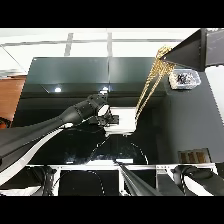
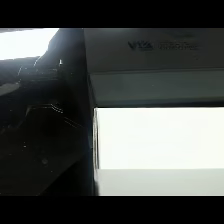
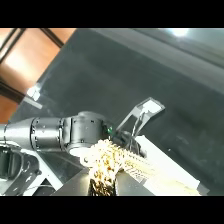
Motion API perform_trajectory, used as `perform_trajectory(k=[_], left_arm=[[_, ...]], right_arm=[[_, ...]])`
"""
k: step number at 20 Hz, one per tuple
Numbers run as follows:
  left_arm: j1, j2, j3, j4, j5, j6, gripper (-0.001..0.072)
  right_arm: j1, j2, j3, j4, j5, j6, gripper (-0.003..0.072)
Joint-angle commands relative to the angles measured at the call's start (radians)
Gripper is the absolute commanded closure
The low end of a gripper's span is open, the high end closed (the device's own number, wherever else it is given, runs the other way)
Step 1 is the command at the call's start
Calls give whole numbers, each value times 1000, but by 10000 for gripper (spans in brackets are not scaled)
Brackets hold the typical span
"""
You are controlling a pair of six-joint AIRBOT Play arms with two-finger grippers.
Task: Fold the box and place the chain.
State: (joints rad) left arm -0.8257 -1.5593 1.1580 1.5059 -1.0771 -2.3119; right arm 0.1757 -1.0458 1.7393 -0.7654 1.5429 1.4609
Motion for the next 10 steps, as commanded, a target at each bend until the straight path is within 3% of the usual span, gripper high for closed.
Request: perform_trajectory(k=[1, 10], left_arm=[[0, 0, 1, 0, 0, 0, 681], [0, 0, 1, 0, -1, 0, 681]], right_arm=[[1, -2, -26, 18, -3, -5, 674], [0, -2, -26, 193, 5, -71, 674]])
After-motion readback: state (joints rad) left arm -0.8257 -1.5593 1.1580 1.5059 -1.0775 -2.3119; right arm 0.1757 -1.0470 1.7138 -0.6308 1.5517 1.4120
